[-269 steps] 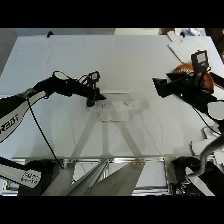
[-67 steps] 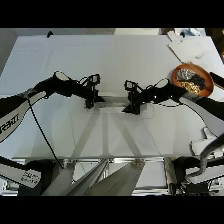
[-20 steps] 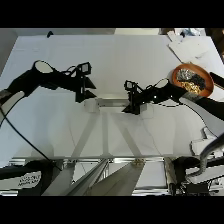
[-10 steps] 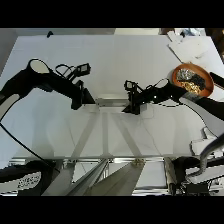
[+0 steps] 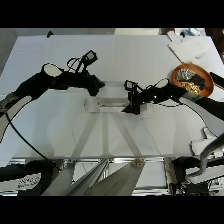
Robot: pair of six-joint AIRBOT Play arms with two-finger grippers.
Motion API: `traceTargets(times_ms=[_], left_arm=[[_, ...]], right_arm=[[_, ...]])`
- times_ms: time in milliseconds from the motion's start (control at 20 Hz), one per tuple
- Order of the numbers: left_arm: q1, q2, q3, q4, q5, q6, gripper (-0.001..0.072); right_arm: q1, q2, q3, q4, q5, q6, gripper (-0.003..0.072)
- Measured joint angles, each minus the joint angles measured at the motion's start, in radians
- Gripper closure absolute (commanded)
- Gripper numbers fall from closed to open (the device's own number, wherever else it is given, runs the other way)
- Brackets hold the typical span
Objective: Fold the box and place the chain.
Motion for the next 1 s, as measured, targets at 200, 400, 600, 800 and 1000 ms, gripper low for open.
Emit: traceTargets(times_ms=[200,400,600,800,1000], left_arm=[[-0.008,-0.081,0.0,-0.02,0.052,-0.033,0.0701],[-0.011,-0.127,0.0,-0.026,0.056,-0.046,0.07],[0.003,-0.081,0.0,-0.024,0.024,-0.05,0.07],[0.042,0.011,0.0,0.034,-0.084,-0.05,0.0683],[0.06,0.084,-0.003,0.233,-0.212,-0.05,0.0195]], right_arm=[[0.0,0.0,0.0,0.0,0.001,0.0,0.0272],[0.0,0.0,0.0,0.0,0.001,0.0,0.0272],[0.0,0.0,0.0,-0.002,-0.001,-0.001,0.0272],[0.0,0.0,0.0,-0.003,-0.001,-0.001,0.0272],[0.0,0.0,0.0,-0.004,-0.001,-0.001,0.0272]])
